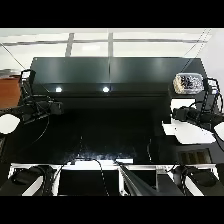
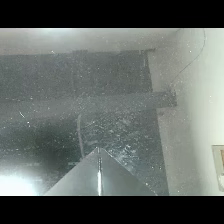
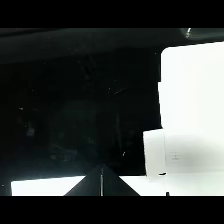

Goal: Fold the box and place the chain.

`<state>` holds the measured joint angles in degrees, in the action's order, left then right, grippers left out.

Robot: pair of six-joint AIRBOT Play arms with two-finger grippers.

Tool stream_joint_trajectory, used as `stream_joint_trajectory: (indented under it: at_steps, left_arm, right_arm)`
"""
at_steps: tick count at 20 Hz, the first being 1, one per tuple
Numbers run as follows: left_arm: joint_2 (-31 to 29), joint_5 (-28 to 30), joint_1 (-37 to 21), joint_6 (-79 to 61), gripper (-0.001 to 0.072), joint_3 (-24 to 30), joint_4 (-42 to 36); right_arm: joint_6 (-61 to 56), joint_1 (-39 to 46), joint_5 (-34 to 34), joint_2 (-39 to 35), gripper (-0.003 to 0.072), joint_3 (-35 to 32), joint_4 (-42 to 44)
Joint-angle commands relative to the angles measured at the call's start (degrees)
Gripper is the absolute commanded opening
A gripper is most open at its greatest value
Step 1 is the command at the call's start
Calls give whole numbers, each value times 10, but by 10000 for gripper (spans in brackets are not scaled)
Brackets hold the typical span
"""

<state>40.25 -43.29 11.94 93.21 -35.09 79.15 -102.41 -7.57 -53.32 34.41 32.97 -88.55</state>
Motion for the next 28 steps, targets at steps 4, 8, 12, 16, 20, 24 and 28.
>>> stream_joint_trajectory:
  at_steps: [4, 8, 12, 16, 20, 24, 28]
  left_arm:
    - [0, 0, 0, 0, 33, 0, 0]
    - [0, 0, 0, 0, 33, 0, 0]
    - [0, 0, 0, 0, 33, 0, 0]
    - [0, 13, 0, 0, 34, 0, -2]
    - [0, 80, 0, 0, 33, 0, -8]
    - [6, 124, 0, 2, 696, 0, -8]
    - [6, 108, 0, 2, 698, 0, -8]
  right_arm:
    - [0, 0, 0, 0, 17, 0, 0]
    - [0, 0, 0, 0, 18, 0, 0]
    - [0, 0, 0, 0, 18, 0, 0]
    - [0, 0, 2, 0, 18, 0, 2]
    - [0, 0, 58, 0, 21, 0, 2]
    - [-3, 0, 69, 0, 705, 0, 0]
    - [-82, 96, -17, 2, 695, 28, -118]
